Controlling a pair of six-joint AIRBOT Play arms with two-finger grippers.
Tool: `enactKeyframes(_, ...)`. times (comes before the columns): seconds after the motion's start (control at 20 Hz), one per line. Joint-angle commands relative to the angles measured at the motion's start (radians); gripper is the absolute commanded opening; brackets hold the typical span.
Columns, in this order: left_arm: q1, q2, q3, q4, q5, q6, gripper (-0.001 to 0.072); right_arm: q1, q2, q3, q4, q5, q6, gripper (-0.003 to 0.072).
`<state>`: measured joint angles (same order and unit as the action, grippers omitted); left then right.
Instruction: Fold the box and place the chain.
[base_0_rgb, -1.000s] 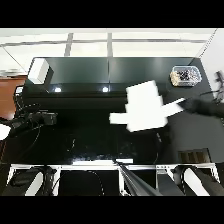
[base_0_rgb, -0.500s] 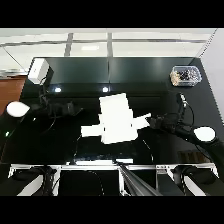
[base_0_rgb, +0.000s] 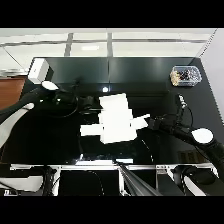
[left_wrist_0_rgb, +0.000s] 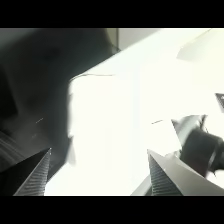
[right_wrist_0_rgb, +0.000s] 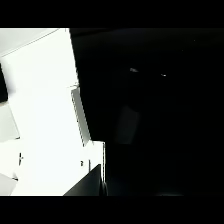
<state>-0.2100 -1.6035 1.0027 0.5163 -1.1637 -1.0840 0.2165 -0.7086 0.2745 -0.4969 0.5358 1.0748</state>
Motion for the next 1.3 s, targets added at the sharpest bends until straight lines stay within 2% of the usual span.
enactKeyframes(0.0,-0.067,-0.139,0.121,-0.023,-0.112,0.024,0.0696,0.002,0.001,0.000,-0.005,0.006,0.001,0.0018)
enactKeyframes(0.1,-0.081,-0.195,0.184,-0.023,-0.198,0.051,0.0679,0.002,0.001,0.000,-0.009,0.014,0.001,0.0018)
enactKeyframes(0.15,-0.084,-0.224,0.219,-0.021,-0.253,0.078,0.0648,0.002,0.001,0.000,-0.011,0.020,0.001,0.0018)
enactKeyframes(0.2,-0.084,-0.250,0.254,-0.019,-0.320,0.119,0.0531,0.002,0.001,0.000,-0.013,0.026,0.001,0.0018)
enactKeyframes(0.25,-0.084,-0.270,0.285,-0.018,-0.384,0.170,0.0446,0.002,0.001,0.000,-0.013,0.029,0.001,0.0018)
enactKeyframes(0.3,-0.084,-0.282,0.311,-0.001,-0.432,0.214,0.0396,0.002,0.001,0.000,-0.013,0.031,0.000,0.0018)
enactKeyframes(0.35,-0.086,-0.288,0.332,0.030,-0.456,0.248,0.0387,0.002,0.001,0.000,-0.013,0.032,0.000,0.0018)
enactKeyframes(0.4,-0.093,-0.290,0.349,0.064,-0.456,0.272,0.0345,0.002,0.001,0.000,-0.013,0.032,-0.002,0.0018)
enactKeyframes(0.7,-0.179,-0.292,0.384,0.211,-0.427,0.337,0.0324,0.002,0.001,0.000,-0.022,0.032,-0.002,0.0018)
enactKeyframes(0.8,-0.196,-0.292,0.385,0.235,-0.400,0.339,0.0208,0.002,0.001,0.000,-0.032,0.033,-0.002,0.0018)
enactKeyframes(0.9,-0.193,-0.292,0.388,0.235,-0.388,0.344,0.0032,0.002,0.001,0.000,-0.032,0.033,-0.002,0.0019)
enactKeyframes(0.95,-0.190,-0.292,0.393,0.235,-0.388,0.344,0.0024,0.002,0.001,0.000,-0.036,0.032,-0.002,0.0117)
enactKeyframes(1.0,-0.184,-0.291,0.401,0.234,-0.391,0.344,0.0023,0.001,0.001,0.000,-0.040,0.031,-0.002,0.0505)
enactKeyframes(1.05,-0.179,-0.291,0.412,0.234,-0.398,0.344,0.0023,-0.006,0.001,0.008,-0.054,0.046,-0.002,0.0706)
enactKeyframes(1.15,-0.167,-0.285,0.437,0.234,-0.428,0.339,0.0021,-0.028,0.001,0.079,-0.173,0.175,-0.006,0.0706)
enactKeyframes(1.25,-0.163,-0.251,0.435,0.239,-0.435,0.340,0.0020,-0.042,0.002,0.196,-0.364,0.342,-0.009,0.0706)
